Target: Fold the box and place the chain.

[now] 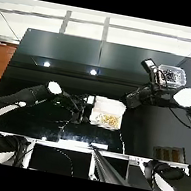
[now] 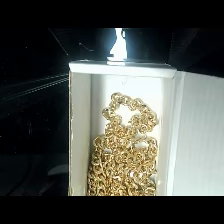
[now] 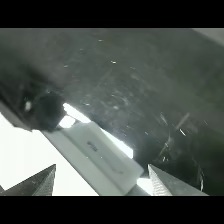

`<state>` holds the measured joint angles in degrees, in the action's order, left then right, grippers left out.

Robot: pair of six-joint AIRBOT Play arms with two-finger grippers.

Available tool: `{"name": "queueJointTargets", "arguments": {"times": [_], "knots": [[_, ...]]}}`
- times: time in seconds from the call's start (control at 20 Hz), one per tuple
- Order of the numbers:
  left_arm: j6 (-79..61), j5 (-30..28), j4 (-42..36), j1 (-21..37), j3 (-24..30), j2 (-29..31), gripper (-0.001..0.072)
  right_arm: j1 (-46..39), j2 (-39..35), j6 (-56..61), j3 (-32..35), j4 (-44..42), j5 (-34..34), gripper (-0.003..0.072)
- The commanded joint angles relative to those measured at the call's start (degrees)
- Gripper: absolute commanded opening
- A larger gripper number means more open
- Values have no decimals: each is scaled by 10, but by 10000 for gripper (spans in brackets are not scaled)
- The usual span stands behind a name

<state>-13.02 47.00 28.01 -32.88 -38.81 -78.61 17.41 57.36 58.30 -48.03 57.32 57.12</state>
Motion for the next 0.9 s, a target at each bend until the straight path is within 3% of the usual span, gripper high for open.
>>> {"name": "queueJointTargets", "arguments": {"times": [0.0,0.2,0.35,0.45,0.7,0.85], "knots": [[0,0,0,0,0,0,282,2,7,-118,0,-30,48,697],[0,0,0,0,0,0,282,2,5,-157,0,-15,173,699],[0,0,0,0,0,0,282,2,3,-104,9,-6,210,705],[0,0,0,0,0,0,282,10,3,-107,42,-22,194,705],[0,0,0,0,0,0,282,76,2,-188,78,-24,68,703],[0,0,0,0,0,0,282,92,-21,-208,77,3,71,703]]}}
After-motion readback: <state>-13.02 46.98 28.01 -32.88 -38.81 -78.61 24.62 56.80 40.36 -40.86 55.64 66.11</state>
